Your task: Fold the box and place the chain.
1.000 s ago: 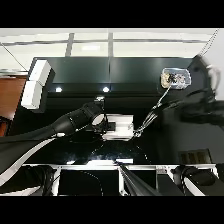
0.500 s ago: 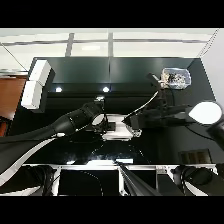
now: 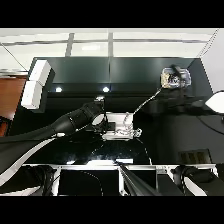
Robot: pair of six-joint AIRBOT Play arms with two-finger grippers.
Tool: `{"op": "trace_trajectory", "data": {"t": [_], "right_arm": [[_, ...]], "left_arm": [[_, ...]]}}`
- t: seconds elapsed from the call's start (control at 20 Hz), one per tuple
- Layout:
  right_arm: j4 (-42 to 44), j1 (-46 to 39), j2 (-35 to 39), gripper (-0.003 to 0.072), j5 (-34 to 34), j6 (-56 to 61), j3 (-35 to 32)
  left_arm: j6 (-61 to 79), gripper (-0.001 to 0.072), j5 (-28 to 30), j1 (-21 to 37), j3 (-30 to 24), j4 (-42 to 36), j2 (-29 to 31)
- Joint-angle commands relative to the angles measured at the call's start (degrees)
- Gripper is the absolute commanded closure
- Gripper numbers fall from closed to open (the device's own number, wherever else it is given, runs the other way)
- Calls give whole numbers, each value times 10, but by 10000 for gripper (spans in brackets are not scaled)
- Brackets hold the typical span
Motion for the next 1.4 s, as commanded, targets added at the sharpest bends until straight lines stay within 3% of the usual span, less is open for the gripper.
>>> {"op": "trace_trajectory", "data": {"t": [0.0, 0.1, 0.15, 0.2, 0.45, 0.65, 0.8, 0.95, 1.05, 1.1, 1.25, 1.35], "right_arm": [[-176, -137, 21, 349, 4, 19, -12], [-231, -177, 16, 345, -70, 64, -54], [-233, -186, 6, 159, -115, 73, -78], [-224, -185, -12, 27, -152, 75, -91], [-52, -180, -185, 28, -313, 78, -47], [39, -170, -341, 28, -290, 82, 70], [51, -146, -409, 31, -292, 97, 136], [51, -139, -445, 87, -292, 142, 167], [51, -143, -445, 430, -288, 143, 169], [51, -149, -444, 662, -267, 139, 172], [50, -163, -417, 673, -209, 64, 176], [51, -180, -361, 674, -173, 5, 177]], "left_arm": [[0, 679, 0, 0, 0, 0, 0], [0, 678, 0, 0, 0, 0, 0], [0, 678, 0, 0, 0, 0, 0], [0, 678, 0, 0, 0, 0, 0], [0, 678, 0, 0, 0, 0, 0], [0, 678, 1, 0, 0, 0, 0], [0, 678, 0, 0, 0, 0, 0], [0, 678, 0, 0, 0, 0, 0], [0, 678, 0, 0, 0, 0, 0], [0, 678, 0, 0, 0, 0, 0], [0, 678, 0, 0, 0, 0, 0], [0, 678, 0, 0, 0, 0, 0]]}}
